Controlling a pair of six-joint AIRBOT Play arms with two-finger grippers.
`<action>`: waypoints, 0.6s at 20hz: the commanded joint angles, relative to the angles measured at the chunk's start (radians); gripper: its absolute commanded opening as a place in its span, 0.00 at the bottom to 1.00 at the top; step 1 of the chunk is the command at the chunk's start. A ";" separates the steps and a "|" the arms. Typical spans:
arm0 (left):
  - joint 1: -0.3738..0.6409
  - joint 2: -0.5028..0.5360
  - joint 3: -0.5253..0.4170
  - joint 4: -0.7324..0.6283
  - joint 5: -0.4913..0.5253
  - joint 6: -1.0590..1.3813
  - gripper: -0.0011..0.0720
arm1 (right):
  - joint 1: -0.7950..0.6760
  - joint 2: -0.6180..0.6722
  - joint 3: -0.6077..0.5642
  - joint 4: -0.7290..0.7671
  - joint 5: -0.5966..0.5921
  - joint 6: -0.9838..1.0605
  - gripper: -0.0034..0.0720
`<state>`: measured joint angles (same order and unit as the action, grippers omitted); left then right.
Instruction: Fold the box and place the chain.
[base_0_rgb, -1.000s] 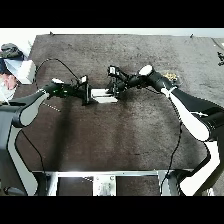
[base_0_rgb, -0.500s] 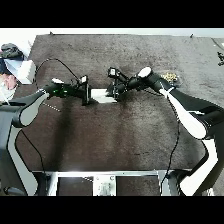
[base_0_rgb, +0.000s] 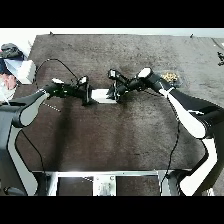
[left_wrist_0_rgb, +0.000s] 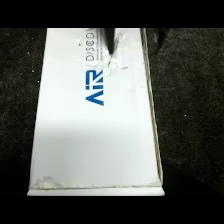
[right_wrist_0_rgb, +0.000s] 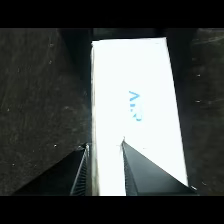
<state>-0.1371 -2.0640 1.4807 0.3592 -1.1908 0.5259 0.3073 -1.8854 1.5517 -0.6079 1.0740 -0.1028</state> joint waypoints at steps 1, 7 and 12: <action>0.001 0.000 0.000 -0.001 0.004 -0.002 0.48 | -0.036 0.026 0.002 0.149 0.015 0.002 0.37; 0.001 0.000 0.000 -0.001 0.004 -0.002 0.48 | -0.081 0.006 0.002 0.130 0.037 0.108 0.16; 0.001 0.000 0.000 -0.001 0.004 -0.002 0.48 | -0.080 -0.054 0.002 0.021 0.058 0.225 0.15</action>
<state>-0.1371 -2.0640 1.4807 0.3576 -1.1870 0.5228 0.2287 -1.9125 1.5528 -0.5377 1.1099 0.0574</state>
